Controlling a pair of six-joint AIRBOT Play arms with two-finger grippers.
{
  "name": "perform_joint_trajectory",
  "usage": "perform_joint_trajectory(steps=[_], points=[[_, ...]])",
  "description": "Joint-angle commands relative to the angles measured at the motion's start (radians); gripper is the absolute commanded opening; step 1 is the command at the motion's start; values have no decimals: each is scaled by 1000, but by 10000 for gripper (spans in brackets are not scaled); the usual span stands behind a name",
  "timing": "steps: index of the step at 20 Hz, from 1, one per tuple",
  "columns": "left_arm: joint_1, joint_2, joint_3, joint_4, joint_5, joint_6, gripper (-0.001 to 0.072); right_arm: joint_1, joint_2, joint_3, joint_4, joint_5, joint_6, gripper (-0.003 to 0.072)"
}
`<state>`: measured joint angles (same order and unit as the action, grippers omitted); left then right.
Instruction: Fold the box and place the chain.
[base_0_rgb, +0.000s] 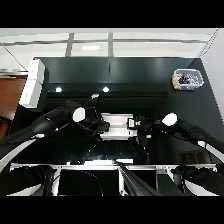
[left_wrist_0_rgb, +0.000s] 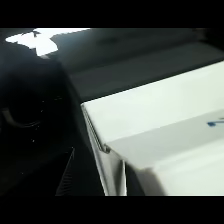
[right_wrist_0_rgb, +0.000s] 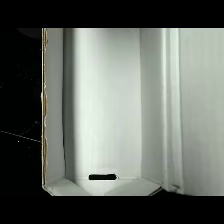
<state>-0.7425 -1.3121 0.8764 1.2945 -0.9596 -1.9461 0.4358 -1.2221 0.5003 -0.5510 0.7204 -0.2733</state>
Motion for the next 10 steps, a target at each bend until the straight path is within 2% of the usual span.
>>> perform_joint_trajectory(steps=[1,10], points=[[-52,-58,57,82,-68,-136,368,0,0,0,0,1,0,317],[-86,-109,89,85,-111,-303,357,0,0,0,0,0,0,316]])
